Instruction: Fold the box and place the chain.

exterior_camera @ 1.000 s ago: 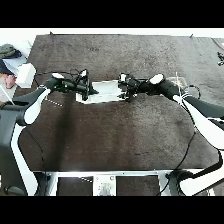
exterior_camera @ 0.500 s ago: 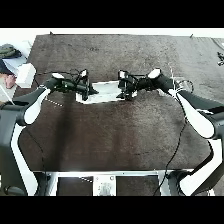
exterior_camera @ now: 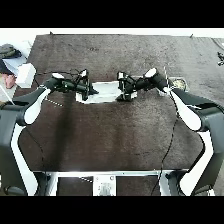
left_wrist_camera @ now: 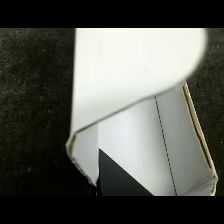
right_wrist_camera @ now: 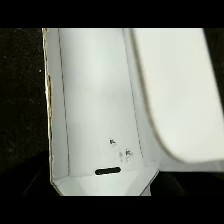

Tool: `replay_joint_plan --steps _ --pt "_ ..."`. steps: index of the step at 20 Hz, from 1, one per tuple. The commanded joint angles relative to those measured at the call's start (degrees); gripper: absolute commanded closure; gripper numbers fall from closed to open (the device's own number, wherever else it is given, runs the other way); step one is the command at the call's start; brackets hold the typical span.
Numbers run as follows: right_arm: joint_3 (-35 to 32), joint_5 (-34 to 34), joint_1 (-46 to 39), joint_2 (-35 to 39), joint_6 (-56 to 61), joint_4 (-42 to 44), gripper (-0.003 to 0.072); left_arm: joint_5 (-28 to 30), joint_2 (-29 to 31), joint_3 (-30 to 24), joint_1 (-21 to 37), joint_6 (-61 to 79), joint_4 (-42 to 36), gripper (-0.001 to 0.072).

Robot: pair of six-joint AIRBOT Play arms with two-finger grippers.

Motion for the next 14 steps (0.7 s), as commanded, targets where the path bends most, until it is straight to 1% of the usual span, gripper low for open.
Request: replay_joint_plan --steps 1,5,10,11,12,14 --pt "3.0 2.0 -0.1 -2.7 0.8 0.0 0.0095 0.1 0.0 0.0 0.0 0.0 0.0 0.0696" --pt "6.6 5.1 -0.2 -5.7 3.3 0.6 0.0102 0.1 0.0 0.0 0.0 0.0 0.0 0.0696" --pt "6.8 5.2 -0.3 -6.4 2.8 1.9 0.0103 0.1 0.0 0.0 0.0 0.0 0.0 0.0696" --pt "6.8 5.3 -0.4 -6.4 2.8 2.7 0.0121 0.1 0.0 0.0 0.0 0.0 0.0 0.0697" --pt "6.8 5.4 -0.4 -6.4 2.5 3.0 0.0163 0.1 0.0 0.0 0.0 0.0 0.0 0.0696" --pt "6.8 5.4 -0.4 -6.6 2.0 3.5 0.0162 0.1 0.0 0.0 0.0 0.0 0.0 0.0696"
